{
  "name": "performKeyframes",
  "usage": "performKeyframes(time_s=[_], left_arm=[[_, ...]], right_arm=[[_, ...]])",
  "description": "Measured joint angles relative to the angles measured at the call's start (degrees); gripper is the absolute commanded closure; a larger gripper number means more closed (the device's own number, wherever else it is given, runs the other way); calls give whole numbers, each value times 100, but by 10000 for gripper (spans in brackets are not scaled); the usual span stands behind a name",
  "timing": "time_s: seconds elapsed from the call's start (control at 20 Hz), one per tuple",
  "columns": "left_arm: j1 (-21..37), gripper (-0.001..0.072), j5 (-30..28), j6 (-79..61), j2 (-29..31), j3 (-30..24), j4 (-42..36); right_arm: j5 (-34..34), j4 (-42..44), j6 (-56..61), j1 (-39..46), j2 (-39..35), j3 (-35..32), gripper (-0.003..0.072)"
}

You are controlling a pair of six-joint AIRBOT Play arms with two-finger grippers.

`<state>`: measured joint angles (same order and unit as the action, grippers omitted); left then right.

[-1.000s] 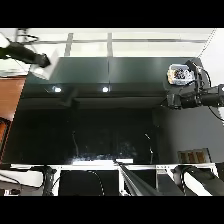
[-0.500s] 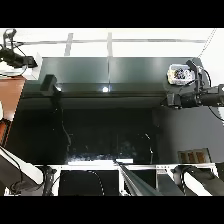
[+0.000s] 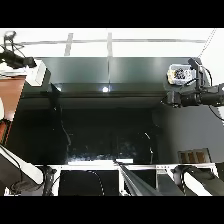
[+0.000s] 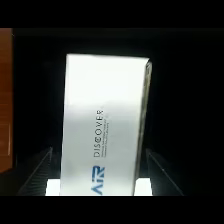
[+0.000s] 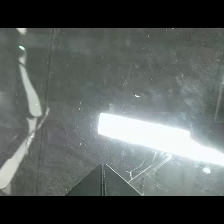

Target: Fold the box and place the chain.

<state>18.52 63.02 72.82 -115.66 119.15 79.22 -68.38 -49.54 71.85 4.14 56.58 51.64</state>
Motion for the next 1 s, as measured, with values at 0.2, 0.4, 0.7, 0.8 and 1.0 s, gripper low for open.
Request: performKeyframes(time_s=[0.2, 0.4, 0.7, 0.8, 1.0], left_arm=[[-4, 688, 780, 437, 966, -522, -918], [-382, 688, 1067, 345, 2496, -2002, -1635], [-1515, 687, -317, -306, 5445, -5969, -1884], [-1705, 687, -743, -393, 6214, -7029, -1971], [-1827, 687, -1049, -481, 7237, -8013, -2041]], right_arm=[[352, -13, 17, -83, 0, -184, 671], [1029, -52, -52, -437, 0, -494, 671], [1893, -804, -293, -796, 0, -627, 671], [2124, -1259, -317, -828, 0, -636, 671], [2240, -1725, -345, -859, 2, -643, 670]])
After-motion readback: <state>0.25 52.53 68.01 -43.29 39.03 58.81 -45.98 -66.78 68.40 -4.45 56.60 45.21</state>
